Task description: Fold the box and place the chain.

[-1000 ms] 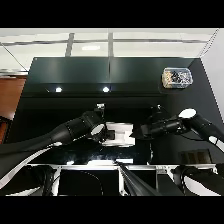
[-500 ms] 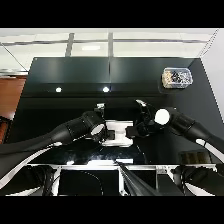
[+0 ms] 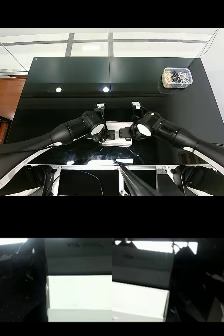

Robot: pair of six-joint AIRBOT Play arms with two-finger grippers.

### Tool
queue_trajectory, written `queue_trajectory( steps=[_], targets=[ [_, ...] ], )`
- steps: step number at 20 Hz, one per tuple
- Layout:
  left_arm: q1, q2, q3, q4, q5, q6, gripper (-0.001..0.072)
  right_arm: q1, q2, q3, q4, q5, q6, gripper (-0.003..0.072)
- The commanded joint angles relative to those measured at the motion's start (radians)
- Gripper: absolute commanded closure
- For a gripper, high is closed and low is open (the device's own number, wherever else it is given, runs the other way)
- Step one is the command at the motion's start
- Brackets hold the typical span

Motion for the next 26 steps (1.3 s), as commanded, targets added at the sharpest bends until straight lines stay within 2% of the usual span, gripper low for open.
queue_trajectory(
  steps=[1, 8, 9, 10, 11, 14, 15, 16, 17, 18, 22, 26],
  targets=[
    [0.0, 0.0, 0.0, 0.0, 0.0, -0.001, 0.0679, 0.029, -0.027, 0.006, -0.028, 0.021, 0.06, 0.0389],
    [0.0, 0.0, 0.0, 0.0, 0.0, -0.001, 0.0678, 0.029, -0.051, 0.006, -0.026, 0.004, 0.062, 0.0396],
    [0.0, 0.0, 0.0, 0.0, 0.0, -0.001, 0.0679, 0.029, -0.058, 0.006, -0.023, 0.004, 0.062, 0.0417],
    [0.0, 0.0, 0.0, 0.0, 0.0, -0.001, 0.0679, 0.029, -0.06, 0.006, -0.019, 0.0, 0.06, 0.0638],
    [0.0, 0.0, 0.0, 0.0, 0.0, -0.001, 0.0679, 0.031, -0.06, 0.006, -0.019, -0.013, 0.058, 0.067],
    [0.0, 0.0, 0.0, 0.0, 0.0, -0.001, 0.0679, 0.034, -0.06, 0.006, -0.007, -0.036, 0.058, 0.067],
    [0.0, 0.0, 0.0, 0.0, 0.0, -0.001, 0.0679, 0.034, -0.06, 0.006, -0.007, -0.031, 0.058, 0.0665],
    [0.0, 0.0, 0.0, 0.0, 0.0, -0.001, 0.0679, 0.034, -0.059, 0.006, -0.007, -0.031, 0.058, 0.0572],
    [0.0, 0.0, 0.0, 0.0, 0.0, -0.001, 0.0678, 0.034, -0.058, 0.006, -0.003, -0.027, 0.058, 0.0333],
    [0.0, 0.0, 0.0, 0.0, 0.0, -0.001, 0.0679, 0.034, -0.055, 0.006, -0.004, -0.019, 0.056, 0.0306],
    [0.0, 0.0, 0.0, 0.0, -0.001, -0.001, 0.0679, 0.033, 0.027, 0.006, -0.004, 0.055, -0.022, 0.0306],
    [0.0, 0.0, 0.0, 0.0, 0.0, -0.001, 0.0679, -0.006, 0.262, 0.006, -0.005, 0.145, -0.114, 0.0306]
  ],
)
